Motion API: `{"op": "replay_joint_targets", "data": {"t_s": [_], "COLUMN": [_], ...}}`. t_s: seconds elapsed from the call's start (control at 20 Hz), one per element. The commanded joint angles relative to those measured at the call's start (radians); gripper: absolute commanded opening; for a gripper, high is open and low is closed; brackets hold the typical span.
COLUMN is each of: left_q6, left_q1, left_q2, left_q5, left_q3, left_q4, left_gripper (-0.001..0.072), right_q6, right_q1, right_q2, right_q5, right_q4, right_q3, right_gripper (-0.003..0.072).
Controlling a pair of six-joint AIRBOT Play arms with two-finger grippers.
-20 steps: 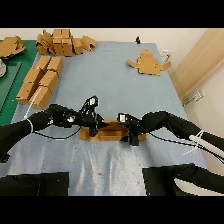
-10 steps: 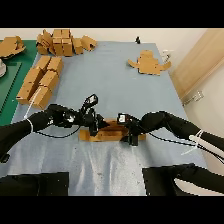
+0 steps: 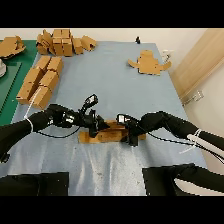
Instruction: Fold the box.
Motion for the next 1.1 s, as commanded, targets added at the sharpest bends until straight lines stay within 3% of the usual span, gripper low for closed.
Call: {"op": "replay_joint_targets", "data": {"t_s": [0.0,0.35,0.4,0.8,0.9,1.05], "left_q6": [-0.015,-0.015,-0.015,-0.014,-0.014,-0.014], "left_q1": [0.0,0.001,0.001,0.0,0.001,0.001], "left_q2": [-0.001,-0.002,-0.001,-0.001,-0.001,-0.001], "left_q5": [-0.004,0.026,0.026,0.025,0.025,0.025], "left_q3": [-0.001,-0.001,-0.001,0.0,0.0,0.0], "left_q4": [0.018,0.037,0.037,0.035,0.036,0.036], "left_gripper": [0.0011,0.0011,0.0011,0.0011,0.0012,0.0011], "right_q6": [0.001,0.001,0.001,0.001,0.001,0.001], "right_q1": [-0.001,-0.001,-0.001,-0.001,-0.001,-0.001], "right_q2": [-0.001,-0.001,-0.001,-0.001,-0.001,-0.001], "right_q5": [-0.014,-0.015,-0.016,-0.014,-0.014,-0.014], "right_q4": [-0.026,-0.036,-0.043,-0.05,-0.05,-0.05], "right_q3": [0.0,0.0,0.001,0.001,0.001,0.0], "right_gripper": [0.0551,0.0551,0.0508,0.0502,0.0447,0.045]}}
